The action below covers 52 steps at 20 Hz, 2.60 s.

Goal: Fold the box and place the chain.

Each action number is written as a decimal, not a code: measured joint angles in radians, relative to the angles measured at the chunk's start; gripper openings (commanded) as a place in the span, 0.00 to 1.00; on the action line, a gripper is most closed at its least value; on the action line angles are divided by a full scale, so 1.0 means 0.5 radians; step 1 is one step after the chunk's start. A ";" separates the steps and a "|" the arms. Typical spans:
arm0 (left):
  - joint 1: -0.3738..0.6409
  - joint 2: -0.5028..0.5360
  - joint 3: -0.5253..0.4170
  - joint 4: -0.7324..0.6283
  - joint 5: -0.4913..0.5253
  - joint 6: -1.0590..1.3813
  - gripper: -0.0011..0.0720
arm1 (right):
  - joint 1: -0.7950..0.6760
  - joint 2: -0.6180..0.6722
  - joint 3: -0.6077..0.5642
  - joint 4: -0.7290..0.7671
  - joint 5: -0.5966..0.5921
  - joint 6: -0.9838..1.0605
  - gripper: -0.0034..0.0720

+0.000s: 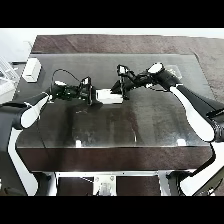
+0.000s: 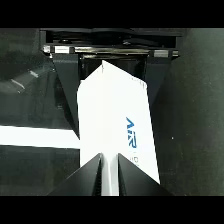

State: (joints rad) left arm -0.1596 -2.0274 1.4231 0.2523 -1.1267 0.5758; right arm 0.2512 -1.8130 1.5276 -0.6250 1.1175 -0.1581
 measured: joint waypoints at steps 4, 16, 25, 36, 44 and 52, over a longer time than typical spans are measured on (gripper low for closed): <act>0.001 -0.001 -0.001 0.003 0.002 0.002 0.33 | 0.016 0.001 -0.003 -0.021 -0.008 0.001 0.20; 0.002 -0.001 0.000 -0.005 0.009 -0.004 0.33 | 0.023 0.002 -0.005 0.011 -0.137 0.040 0.25; 0.002 -0.001 0.000 0.000 0.001 0.002 0.33 | 0.029 0.003 -0.006 0.055 -0.143 0.121 0.32; 0.002 -0.001 0.000 -0.002 -0.004 0.000 0.33 | 0.070 0.003 -0.055 0.010 -0.212 0.150 0.31; 0.000 -0.001 -0.001 0.009 -0.031 0.007 0.33 | 0.068 0.004 -0.125 0.040 -0.110 0.180 0.31; -0.003 -0.001 -0.002 0.002 -0.027 0.010 0.33 | 0.021 0.003 -0.201 0.178 0.034 0.097 0.41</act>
State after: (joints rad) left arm -0.1612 -2.0277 1.4220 0.2531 -1.1404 0.5808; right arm 0.2619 -1.8114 1.4269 -0.5362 1.1347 -0.1097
